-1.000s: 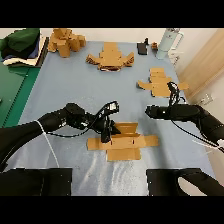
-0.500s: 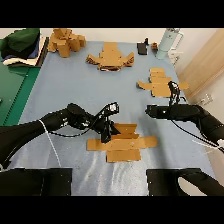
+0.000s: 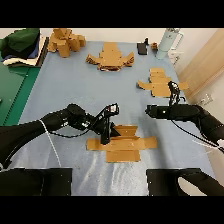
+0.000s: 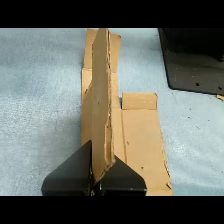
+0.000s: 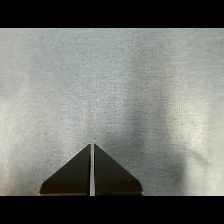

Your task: Fold the box.

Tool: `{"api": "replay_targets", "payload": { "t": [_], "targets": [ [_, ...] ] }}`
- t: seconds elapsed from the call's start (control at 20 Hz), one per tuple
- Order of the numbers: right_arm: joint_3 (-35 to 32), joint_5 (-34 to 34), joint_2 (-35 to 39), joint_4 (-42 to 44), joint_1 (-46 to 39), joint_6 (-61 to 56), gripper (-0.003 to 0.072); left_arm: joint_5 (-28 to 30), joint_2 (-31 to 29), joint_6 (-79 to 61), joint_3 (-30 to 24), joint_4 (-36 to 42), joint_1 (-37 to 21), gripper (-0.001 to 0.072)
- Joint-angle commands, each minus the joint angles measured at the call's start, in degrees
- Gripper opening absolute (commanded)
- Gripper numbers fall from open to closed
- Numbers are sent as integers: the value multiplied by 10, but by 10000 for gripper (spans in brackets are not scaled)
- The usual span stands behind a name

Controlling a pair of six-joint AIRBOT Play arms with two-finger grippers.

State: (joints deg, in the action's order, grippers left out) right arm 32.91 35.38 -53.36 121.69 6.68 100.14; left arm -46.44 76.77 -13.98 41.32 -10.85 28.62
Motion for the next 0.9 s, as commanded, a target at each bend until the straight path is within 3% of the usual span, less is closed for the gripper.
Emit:
{"api": "replay_targets", "payload": {
  "t": [0.0, 0.25, 0.4, 0.6, 0.85],
  "targets": [
    [0, 5, 0, 0, 0, 0, 29, -7, 0, 1, 0, 2, 0, 14],
    [0, 14, 0, -18, 0, 0, 3, -7, 0, 1, 0, 2, 0, 14],
    [5, 104, 24, -52, 3, -1, 1, -7, 0, 1, 0, 2, 0, 14],
    [4, 233, 125, -174, 38, -60, 1, -7, 0, 1, 0, 2, 0, 14],
    [-20, 312, 231, -164, 124, -63, 2, -7, 0, 1, 0, 2, 0, 14]
  ]
}}
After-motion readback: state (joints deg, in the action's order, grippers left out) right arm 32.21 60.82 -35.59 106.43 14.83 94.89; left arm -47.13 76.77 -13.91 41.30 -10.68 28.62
